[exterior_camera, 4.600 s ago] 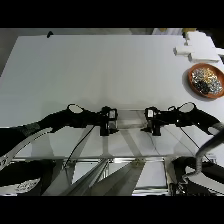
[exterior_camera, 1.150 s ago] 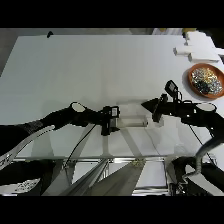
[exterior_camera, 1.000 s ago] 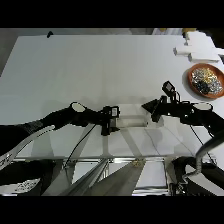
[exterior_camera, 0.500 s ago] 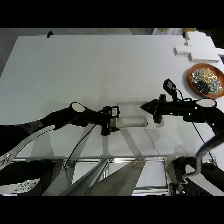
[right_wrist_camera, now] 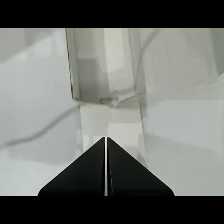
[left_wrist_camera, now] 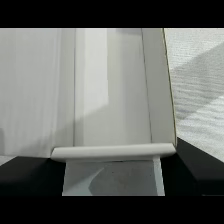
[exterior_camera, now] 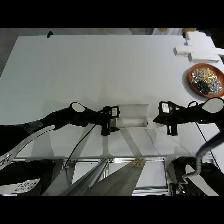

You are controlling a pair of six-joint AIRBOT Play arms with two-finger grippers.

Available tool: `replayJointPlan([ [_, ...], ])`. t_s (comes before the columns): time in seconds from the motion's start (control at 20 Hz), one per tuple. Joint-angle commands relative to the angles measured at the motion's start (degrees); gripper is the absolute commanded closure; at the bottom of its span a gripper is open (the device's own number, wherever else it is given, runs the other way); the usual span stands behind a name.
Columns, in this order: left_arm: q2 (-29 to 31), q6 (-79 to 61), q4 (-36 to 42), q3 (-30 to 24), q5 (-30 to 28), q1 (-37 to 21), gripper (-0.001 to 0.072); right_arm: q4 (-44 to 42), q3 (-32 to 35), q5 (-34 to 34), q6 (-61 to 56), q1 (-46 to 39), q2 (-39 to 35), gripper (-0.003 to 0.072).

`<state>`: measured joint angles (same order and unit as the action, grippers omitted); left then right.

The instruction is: Fold the box and place the chain.

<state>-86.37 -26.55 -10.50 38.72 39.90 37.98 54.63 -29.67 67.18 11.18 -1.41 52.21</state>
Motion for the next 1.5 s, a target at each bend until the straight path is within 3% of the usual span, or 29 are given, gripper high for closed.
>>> replayJointPlan([
  [0.0,0.0,0.0,0.0,0.0,0.0,0.0,0.0677,4.2,-0.1,-0.8,4.2,0.0,1.8,0.0588],
  [0.05,0.0,0.0,0.0,0.0,0.0,0.0,0.0677,3.0,-0.1,-1.1,4.9,0.0,3.0,0.0512],
  [0.25,0.0,0.0,0.0,0.0,0.0,0.0,0.0676,-5.6,-0.1,-2.7,10.4,0.0,6.8,0.0514],
  [0.45,0.0,0.0,0.0,0.0,0.0,0.0,0.0676,-6.9,-0.1,-3.9,12.7,0.0,9.8,0.0593],
  [1.3,0.0,0.0,0.0,0.0,0.0,0.0,0.0677,-16.0,2.0,-8.0,16.3,4.3,14.6,0.0589],
  [1.45,0.0,0.0,0.0,0.0,0.0,0.0,0.0677,-20.9,2.0,-8.5,16.3,5.5,16.5,0.0524],
])
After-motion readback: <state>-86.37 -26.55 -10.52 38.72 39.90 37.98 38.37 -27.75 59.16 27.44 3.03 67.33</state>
